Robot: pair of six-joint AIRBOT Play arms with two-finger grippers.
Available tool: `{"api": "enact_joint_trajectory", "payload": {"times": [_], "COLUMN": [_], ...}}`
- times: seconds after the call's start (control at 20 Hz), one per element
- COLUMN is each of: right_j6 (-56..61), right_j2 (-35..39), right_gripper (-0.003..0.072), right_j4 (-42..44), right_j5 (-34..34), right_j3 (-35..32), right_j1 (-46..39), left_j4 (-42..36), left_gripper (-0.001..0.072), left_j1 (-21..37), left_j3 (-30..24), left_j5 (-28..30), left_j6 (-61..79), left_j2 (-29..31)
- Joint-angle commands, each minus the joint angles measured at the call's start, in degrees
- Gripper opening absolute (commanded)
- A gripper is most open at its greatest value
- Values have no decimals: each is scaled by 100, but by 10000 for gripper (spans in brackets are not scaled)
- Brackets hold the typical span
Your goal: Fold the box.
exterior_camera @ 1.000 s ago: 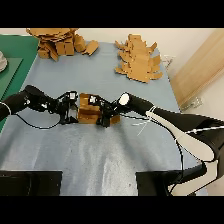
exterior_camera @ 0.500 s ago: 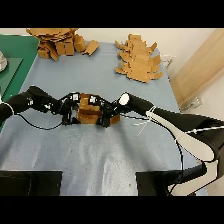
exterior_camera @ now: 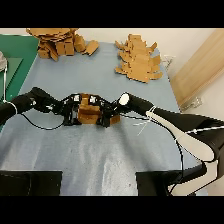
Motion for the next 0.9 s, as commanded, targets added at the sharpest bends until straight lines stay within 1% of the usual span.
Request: {"api": "enact_joint_trajectory", "payload": {"times": [0.0, 0.15, 0.2, 0.25, 0.3, 0.55, 0.85], "right_j6": [2, 2, 2, 2, 2, 2, 2], "right_j2": [-2, -2, -2, -2, -2, -2, -2], "right_gripper": [507, 507, 508, 507, 507, 507, 507], "right_j4": [2, 0, 0, 0, 2, 2, 2], "right_j5": [-9, -9, -9, -9, -7, -7, -7], "right_j3": [2, 2, 2, 2, 2, 2, 2], "right_j1": [0, 0, 0, 0, 0, 0, 0], "left_j4": [-20, -20, -20, -11, 2, 2, -118], "left_gripper": [695, 692, 632, 536, 520, 519, 519], "left_j1": [-4, -4, -4, -4, -4, -4, -2], "left_j3": [7, 7, 7, 7, 7, 7, 7], "left_j5": [-4, -7, -7, -9, -15, -216, -245], "left_j6": [0, 2, 15, 63, 164, 378, 507], "left_j2": [-13, -15, -28, -39, -42, -42, -39]}}
